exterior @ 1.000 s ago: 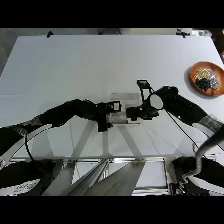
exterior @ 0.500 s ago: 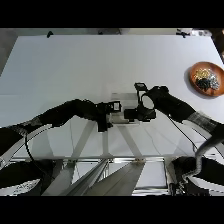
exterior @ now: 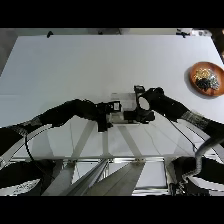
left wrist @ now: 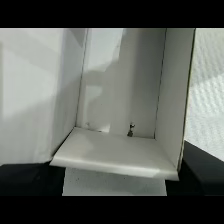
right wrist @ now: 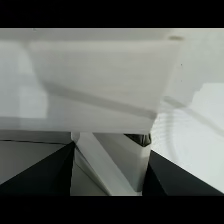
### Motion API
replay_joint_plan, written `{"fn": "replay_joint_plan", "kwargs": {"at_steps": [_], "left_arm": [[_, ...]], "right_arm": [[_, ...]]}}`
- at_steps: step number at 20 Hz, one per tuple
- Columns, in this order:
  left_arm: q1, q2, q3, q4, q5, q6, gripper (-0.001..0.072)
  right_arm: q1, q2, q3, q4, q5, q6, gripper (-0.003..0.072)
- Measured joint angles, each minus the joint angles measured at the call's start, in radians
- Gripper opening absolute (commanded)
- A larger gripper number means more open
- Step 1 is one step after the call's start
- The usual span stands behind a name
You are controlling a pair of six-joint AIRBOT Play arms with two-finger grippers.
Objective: Fold the box and place the chain.
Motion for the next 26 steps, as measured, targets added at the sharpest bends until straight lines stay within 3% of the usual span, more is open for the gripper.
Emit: {"fn": "replay_joint_plan", "kwargs": {"at_steps": [3,4,5,6,9,11,13,26], "left_arm": [[0.000,0.000,0.000,0.000,0.000,-0.001,0.0274],[0.000,0.000,0.000,0.000,0.000,0.000,0.0274],[0.000,0.000,0.000,0.000,0.000,0.000,0.0274],[0.000,0.000,0.000,0.000,0.000,0.000,0.0274],[0.000,0.000,0.000,0.000,0.000,0.000,0.0274],[0.000,0.000,0.000,0.000,0.000,0.000,0.0274],[0.000,0.000,0.000,0.000,0.000,0.001,0.0274],[0.000,0.000,0.000,0.001,0.000,0.001,0.0274]], "right_arm": [[0.000,-0.002,0.000,-0.031,-0.009,0.003,0.0404],[0.000,-0.002,0.000,-0.042,-0.016,0.003,0.0368],[0.000,-0.003,0.000,-0.052,-0.021,0.003,0.0264],[0.000,-0.004,0.000,-0.064,-0.021,0.003,0.0219],[0.000,-0.005,0.000,-0.091,-0.025,0.003,0.0237],[0.002,-0.005,-0.001,-0.101,-0.024,0.003,0.0376],[0.010,-0.005,-0.001,-0.108,-0.023,0.003,0.0423],[0.057,0.046,-0.074,-0.129,-0.092,0.011,0.0418]]}}
